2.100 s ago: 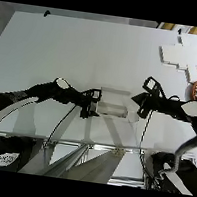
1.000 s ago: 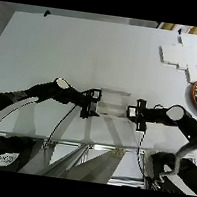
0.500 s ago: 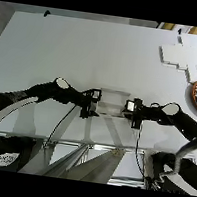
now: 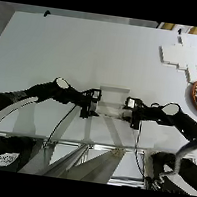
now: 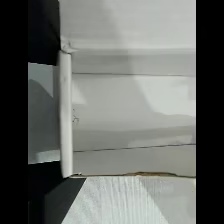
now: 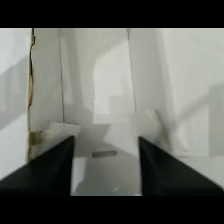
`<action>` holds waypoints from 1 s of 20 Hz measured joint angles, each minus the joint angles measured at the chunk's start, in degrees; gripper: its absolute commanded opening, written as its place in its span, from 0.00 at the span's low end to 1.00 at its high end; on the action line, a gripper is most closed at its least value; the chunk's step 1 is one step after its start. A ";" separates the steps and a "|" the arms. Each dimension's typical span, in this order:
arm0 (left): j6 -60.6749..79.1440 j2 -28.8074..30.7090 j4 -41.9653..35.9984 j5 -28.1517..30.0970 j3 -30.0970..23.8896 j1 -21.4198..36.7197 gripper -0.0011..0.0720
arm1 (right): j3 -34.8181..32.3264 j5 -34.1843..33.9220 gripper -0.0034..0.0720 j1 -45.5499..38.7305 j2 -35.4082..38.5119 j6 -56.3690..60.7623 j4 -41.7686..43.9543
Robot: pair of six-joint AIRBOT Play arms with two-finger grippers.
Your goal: Fold the box and place the chain.
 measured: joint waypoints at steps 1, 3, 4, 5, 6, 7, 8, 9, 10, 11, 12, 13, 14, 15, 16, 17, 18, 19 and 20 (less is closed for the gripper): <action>-0.09 0.00 -0.04 0.02 0.00 -0.02 0.06 | 0.00 0.17 0.06 0.02 1.38 4.31 -2.64; -0.07 0.00 -0.04 0.02 0.00 -0.02 0.06 | -0.02 0.92 0.06 0.02 5.14 13.38 -7.58; -0.07 0.00 -0.04 0.02 0.00 -0.02 0.06 | -0.02 1.16 0.06 0.02 7.48 17.88 -9.27; -0.07 0.00 -0.04 0.02 0.00 -0.02 0.06 | -0.02 1.49 0.06 0.02 9.88 21.86 -10.49; -0.04 0.00 -0.04 0.02 0.00 -0.02 0.06 | -0.02 1.51 0.06 0.00 12.48 26.27 -11.69; -0.04 0.00 -0.04 0.02 0.00 -0.02 0.06 | 0.00 1.38 0.06 -0.24 14.80 30.45 -12.72; -0.04 0.00 -0.04 0.00 0.00 -0.02 0.06 | -0.02 1.14 0.06 -0.94 16.94 35.15 -13.94; -0.02 0.00 -0.02 0.00 0.00 -0.02 0.06 | -0.02 0.81 0.06 -2.16 18.43 39.60 -14.99; -0.02 0.00 -0.02 0.00 0.00 -0.02 0.06 | -0.02 0.52 0.06 -4.13 19.43 44.59 -15.93; -0.02 0.00 -0.02 0.00 0.00 -0.02 0.06 | -0.02 0.22 0.06 -6.34 19.91 49.29 -16.76; 0.00 0.00 -0.02 0.00 0.00 -0.02 0.06 | -0.02 -0.15 0.06 -8.79 19.93 54.34 -17.35; 0.00 0.00 -0.02 0.00 0.00 -0.02 0.06 | 0.00 -0.59 0.06 -10.97 19.39 58.88 -17.90; 0.00 0.00 -0.02 0.00 0.00 -0.02 0.06 | 0.00 -0.76 0.06 -12.57 18.36 62.53 -18.58; 0.00 0.00 -0.02 0.00 0.00 -0.02 0.06 | -0.02 -0.63 0.06 -13.75 16.90 65.64 -19.19; 0.00 0.00 -0.02 0.00 0.00 -0.02 0.06 | 0.00 -0.17 0.06 -14.71 14.82 68.48 -19.78; 0.00 0.00 -0.02 0.00 0.00 -0.02 0.06 | -0.02 0.61 0.06 -15.39 12.37 70.64 -19.98; 0.00 0.00 -0.02 0.00 0.00 -0.02 0.06 | 0.00 1.49 0.06 -15.82 10.10 72.11 -19.78; 0.00 0.00 -0.02 0.00 0.00 -0.02 0.06 | 0.00 2.40 0.06 -16.15 7.80 73.24 -19.30; 0.00 0.00 -0.02 0.00 0.00 -0.02 0.06 | 0.00 3.26 0.06 -16.39 6.03 74.05 -18.64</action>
